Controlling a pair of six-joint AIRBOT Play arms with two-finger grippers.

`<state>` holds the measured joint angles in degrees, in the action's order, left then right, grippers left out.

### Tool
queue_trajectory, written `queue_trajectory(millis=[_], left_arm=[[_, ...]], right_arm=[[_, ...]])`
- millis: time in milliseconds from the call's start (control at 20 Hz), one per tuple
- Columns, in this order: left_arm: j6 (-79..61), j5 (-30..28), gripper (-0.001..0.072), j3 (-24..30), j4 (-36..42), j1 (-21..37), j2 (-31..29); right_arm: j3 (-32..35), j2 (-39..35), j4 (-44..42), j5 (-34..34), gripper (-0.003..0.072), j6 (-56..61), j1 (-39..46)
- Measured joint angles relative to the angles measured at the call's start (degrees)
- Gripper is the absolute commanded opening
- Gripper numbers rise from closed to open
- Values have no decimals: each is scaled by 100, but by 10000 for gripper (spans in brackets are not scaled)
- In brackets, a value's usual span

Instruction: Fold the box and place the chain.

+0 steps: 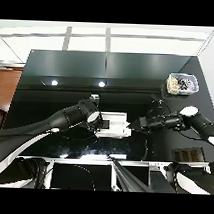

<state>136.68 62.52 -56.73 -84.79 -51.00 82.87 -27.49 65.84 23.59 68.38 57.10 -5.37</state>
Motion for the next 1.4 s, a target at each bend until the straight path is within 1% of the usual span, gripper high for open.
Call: queue_trajectory(millis=[200, 400, 500, 600, 700, 750, 800, 850, 1050, 1400], left_arm=[[0, 94, 31, 0, -2, 0, 0], [2, 114, 31, 0, -24, 0, 0], [2, 116, 31, 0, -22, 0, 0], [2, 116, 31, 0, -22, 0, 0], [2, 114, 31, 0, -24, -2, 0], [2, 114, 31, 0, -22, 0, 0], [2, 111, 31, 0, -22, 0, 0], [2, 109, 31, 0, -22, -2, 0], [4, 98, 31, 0, -22, -2, 0], [2, 90, 31, 0, -24, 0, 0]], right_arm=[[-181, 2, 247, -417, 610, 446, -654], [-608, 4, 935, -1012, 609, 1311, -1449], [-815, 4, 1360, -1276, 547, 1829, -1784], [-992, 4, 1823, -1495, 547, 2363, -2068], [-1145, 9, 2275, -1600, 534, 2811, -2321], [-1220, 11, 2505, -1644, 456, 3018, -2446], [-1279, 11, 2732, -1661, 444, 3211, -2557], [-1331, 11, 2942, -1679, 416, 3390, -2669], [-1429, 31, 3473, -1727, 417, 3928, -2933], [-1462, 81, 3746, -1823, 418, 4242, -3021]])
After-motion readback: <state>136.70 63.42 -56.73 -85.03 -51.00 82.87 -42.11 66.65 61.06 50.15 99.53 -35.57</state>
